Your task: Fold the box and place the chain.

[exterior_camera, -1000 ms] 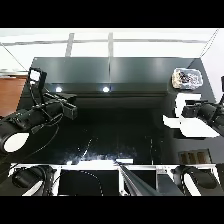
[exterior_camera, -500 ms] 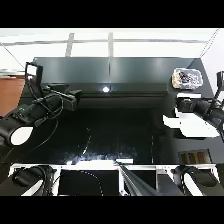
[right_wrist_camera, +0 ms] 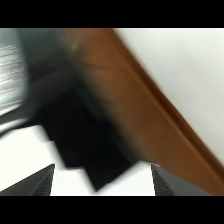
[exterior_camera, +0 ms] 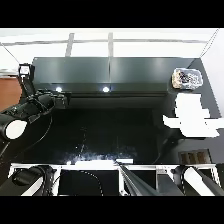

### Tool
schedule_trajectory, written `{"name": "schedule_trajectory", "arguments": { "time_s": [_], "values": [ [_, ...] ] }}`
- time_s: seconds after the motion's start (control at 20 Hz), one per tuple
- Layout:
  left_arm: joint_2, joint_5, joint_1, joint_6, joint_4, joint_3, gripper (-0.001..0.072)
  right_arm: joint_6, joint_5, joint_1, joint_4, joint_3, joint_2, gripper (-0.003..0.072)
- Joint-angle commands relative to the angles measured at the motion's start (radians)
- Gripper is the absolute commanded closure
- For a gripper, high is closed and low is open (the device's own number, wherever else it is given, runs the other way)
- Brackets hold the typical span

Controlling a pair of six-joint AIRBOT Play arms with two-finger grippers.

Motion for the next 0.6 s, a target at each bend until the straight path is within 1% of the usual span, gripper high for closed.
{"name": "schedule_trajectory", "arguments": {
  "time_s": [0.0,0.05,0.1,0.15,0.2,0.25,0.4,0.55],
  "values": [
    [0.0,-0.015,0.009,-0.001,0.002,0.0,0.0005,-0.087,0.107,-0.351,0.162,0.105,-0.174,-0.0034],
    [0.0,-0.015,0.009,-0.001,0.002,0.0,0.0005,-0.208,0.165,-0.435,0.316,0.135,-0.24,-0.0034],
    [0.0,-0.015,0.009,-0.001,0.002,0.0,0.0006,-0.381,0.264,-0.502,0.496,0.179,-0.323,-0.0034],
    [0.0,-0.014,0.009,-0.001,0.002,0.0,0.0006,-0.543,0.393,-0.551,0.658,0.228,-0.41,-0.0034],
    [0.0,-0.014,0.009,-0.001,0.002,0.0,0.0006,-0.662,0.513,-0.588,0.794,0.278,-0.498,-0.0034],
    [0.0,-0.014,0.009,-0.001,0.002,0.0,0.0006,-0.71,0.575,-0.611,0.856,0.317,-0.567,-0.0034],
    [0.0,-0.014,0.005,-0.001,0.002,0.0,0.0006,-0.743,0.695,-0.637,0.86,0.434,-0.753,-0.0034],
    [0.0,-0.014,0.005,-0.001,0.002,0.0,0.0006,-0.757,0.83,-0.625,0.866,0.54,-0.89,-0.0034]
  ]
}}
